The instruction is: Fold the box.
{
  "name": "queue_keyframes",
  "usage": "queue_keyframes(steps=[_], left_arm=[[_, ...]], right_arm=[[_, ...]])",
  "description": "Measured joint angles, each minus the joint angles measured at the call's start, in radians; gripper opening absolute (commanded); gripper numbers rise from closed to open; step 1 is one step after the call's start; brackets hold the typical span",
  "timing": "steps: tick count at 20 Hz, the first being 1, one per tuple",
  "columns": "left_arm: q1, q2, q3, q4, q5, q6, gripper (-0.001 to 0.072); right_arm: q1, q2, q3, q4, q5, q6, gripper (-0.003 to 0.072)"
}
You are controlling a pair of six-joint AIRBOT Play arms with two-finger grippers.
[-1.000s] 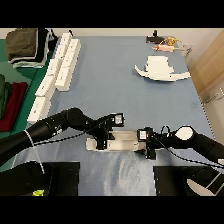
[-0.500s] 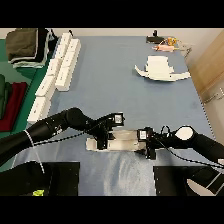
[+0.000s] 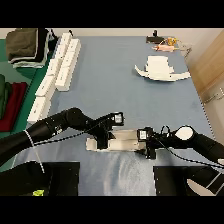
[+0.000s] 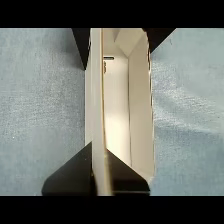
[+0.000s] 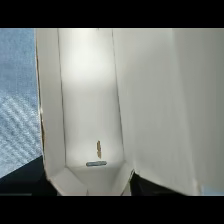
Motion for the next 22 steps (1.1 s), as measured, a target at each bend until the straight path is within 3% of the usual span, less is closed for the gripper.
queue_keyframes(steps=[1,6,11,12,13,17,19,22], left_arm=[[-0.002,-0.003,-0.002,0.017,-0.003,0.0,0.0481],[0.001,0.008,0.001,0.016,-0.017,-0.011,0.0478],[0.0,0.1,0.001,0.228,-0.071,-0.241,0.0473],[0.001,0.13,0.001,0.286,-0.106,-0.315,0.0309],[0.001,0.162,0.001,0.34,-0.148,-0.392,0.0021],[0.001,0.251,0.001,0.418,-0.325,-0.632,0.0014],[0.0,0.259,0.002,0.34,-0.383,-0.715,0.0014],[0.0,0.212,0.026,0.179,-0.377,-0.786,0.0014]], right_arm=[[0.0,0.0,0.0,0.005,-0.006,0.0,0.0522],[-0.002,0.0,0.0,0.001,-0.002,0.0,0.0522],[-0.002,0.0,0.0,-0.001,0.003,0.0,0.0523],[-0.002,0.0,0.0,-0.001,0.004,0.0,0.0522],[-0.001,0.0,0.0,-0.001,0.004,0.0,0.0522],[-0.002,0.0,0.0,-0.001,0.004,0.0,0.0522],[-0.002,0.0,0.0,-0.001,0.005,0.0,0.0523],[-0.002,0.0,0.0,-0.002,0.005,0.0,0.0523]])
